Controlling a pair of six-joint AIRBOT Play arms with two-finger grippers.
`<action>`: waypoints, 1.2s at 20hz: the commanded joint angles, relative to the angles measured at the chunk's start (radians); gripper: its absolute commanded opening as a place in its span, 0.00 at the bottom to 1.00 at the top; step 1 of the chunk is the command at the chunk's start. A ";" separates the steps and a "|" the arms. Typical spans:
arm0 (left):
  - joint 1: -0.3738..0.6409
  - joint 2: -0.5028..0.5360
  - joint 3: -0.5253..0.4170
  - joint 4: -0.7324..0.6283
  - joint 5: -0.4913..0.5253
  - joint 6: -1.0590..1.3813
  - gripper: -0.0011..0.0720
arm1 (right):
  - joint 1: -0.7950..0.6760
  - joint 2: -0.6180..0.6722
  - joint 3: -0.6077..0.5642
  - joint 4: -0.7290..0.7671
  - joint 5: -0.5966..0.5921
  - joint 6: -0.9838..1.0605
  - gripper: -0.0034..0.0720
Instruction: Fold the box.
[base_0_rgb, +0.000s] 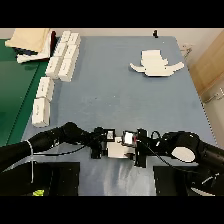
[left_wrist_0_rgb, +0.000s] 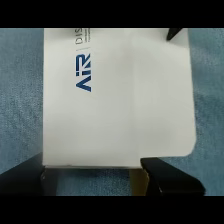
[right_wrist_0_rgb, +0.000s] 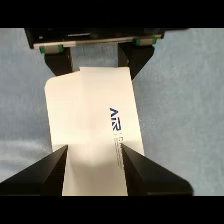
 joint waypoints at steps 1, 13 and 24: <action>0.000 0.000 0.001 0.000 0.000 0.000 0.66 | 0.011 -0.002 -0.016 -0.103 -0.051 -0.067 0.77; 0.000 0.000 0.001 0.000 0.000 0.000 0.66 | 0.011 0.000 -0.016 -0.136 -0.145 -0.191 0.77; 0.000 0.000 0.001 0.000 0.000 0.000 0.66 | 0.011 0.060 -0.016 -0.216 -0.186 -0.189 0.76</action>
